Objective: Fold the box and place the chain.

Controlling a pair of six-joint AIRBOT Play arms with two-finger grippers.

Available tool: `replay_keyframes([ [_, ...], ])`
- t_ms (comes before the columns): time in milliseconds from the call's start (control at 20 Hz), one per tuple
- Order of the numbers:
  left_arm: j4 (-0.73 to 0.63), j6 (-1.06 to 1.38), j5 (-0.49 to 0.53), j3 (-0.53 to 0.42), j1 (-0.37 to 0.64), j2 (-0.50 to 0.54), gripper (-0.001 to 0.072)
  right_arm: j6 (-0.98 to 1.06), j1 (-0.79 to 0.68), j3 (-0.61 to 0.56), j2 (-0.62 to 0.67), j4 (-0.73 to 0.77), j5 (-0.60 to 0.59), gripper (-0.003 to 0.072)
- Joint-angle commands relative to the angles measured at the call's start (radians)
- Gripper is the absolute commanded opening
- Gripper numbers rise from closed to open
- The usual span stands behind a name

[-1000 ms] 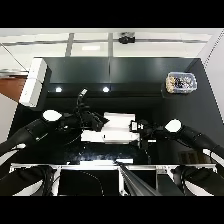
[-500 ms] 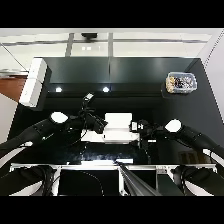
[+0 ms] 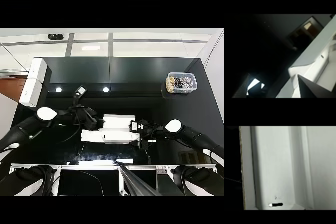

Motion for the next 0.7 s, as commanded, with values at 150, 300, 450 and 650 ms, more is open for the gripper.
replay_keyframes([
  [150,0.398,0.17,-0.315,-0.006,0.106,0.081,0.0703,0.0,0.0,-0.001,0.0,0.0,0.0,0.0524],
  [300,0.379,0.488,-0.309,-0.043,0.031,0.077,0.0703,0.0,0.0,-0.001,0.0,0.0,0.0,0.0525],
  [450,0.277,0.5,-0.183,-0.071,-0.044,0.065,0.0699,0.0,0.0,-0.001,0.0,0.0,0.0,0.0525],
  [650,0.098,0.538,-0.135,-0.079,-0.052,-0.01,0.0684,0.0,0.0,-0.001,0.0,0.0,0.0,0.0524],
])
